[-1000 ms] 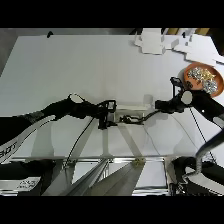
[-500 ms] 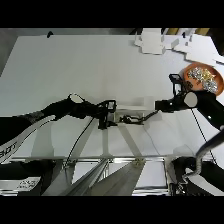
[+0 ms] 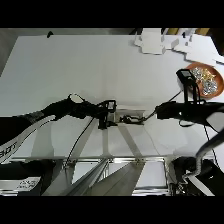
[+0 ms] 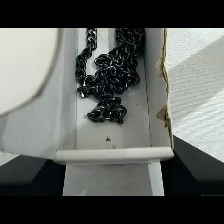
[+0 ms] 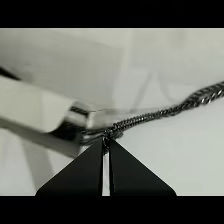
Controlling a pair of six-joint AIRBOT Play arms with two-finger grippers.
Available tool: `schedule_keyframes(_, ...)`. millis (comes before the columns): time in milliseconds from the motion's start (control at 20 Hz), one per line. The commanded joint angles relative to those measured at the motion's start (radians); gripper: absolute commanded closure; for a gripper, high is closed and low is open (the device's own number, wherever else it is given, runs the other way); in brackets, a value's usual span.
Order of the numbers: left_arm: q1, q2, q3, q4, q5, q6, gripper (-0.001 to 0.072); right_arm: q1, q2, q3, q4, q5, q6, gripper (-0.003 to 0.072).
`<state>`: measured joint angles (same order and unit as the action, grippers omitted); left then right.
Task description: Fold the box and place the chain.
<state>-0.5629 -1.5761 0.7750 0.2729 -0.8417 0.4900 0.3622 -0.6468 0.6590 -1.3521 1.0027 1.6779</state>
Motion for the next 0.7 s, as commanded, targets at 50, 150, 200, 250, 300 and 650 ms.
schedule_keyframes(50, 0.0, 0.0, 0.0, 0.0, 0.0, 0.0, 0.0556, 0.109, 0.111, 0.001, 0.108, -0.009, -0.003, 0.0674)
schedule_keyframes(150, 0.0, 0.0, 0.0, 0.0, 0.0, 0.0, 0.0556, 0.166, 0.113, 0.001, 0.133, -0.048, -0.003, 0.0674)
schedule_keyframes(200, 0.0, 0.0, 0.0, 0.0, 0.0, 0.0, 0.0556, 0.198, 0.113, 0.001, 0.149, -0.089, -0.003, 0.0674)
schedule_keyframes(250, 0.0, 0.0, 0.0, 0.0, 0.0, 0.0, 0.0556, 0.226, 0.113, 0.001, 0.161, -0.134, -0.003, 0.0674)
schedule_keyframes(300, 0.0, 0.0, 0.0, 0.0, 0.0, 0.0, 0.0556, 0.257, 0.113, 0.001, 0.168, -0.185, -0.003, 0.0674)
schedule_keyframes(650, 0.0, 0.0, 0.0, 0.0, 0.0, 0.0, 0.0556, 0.347, 0.061, 0.001, 0.167, -0.415, -0.004, 0.0674)
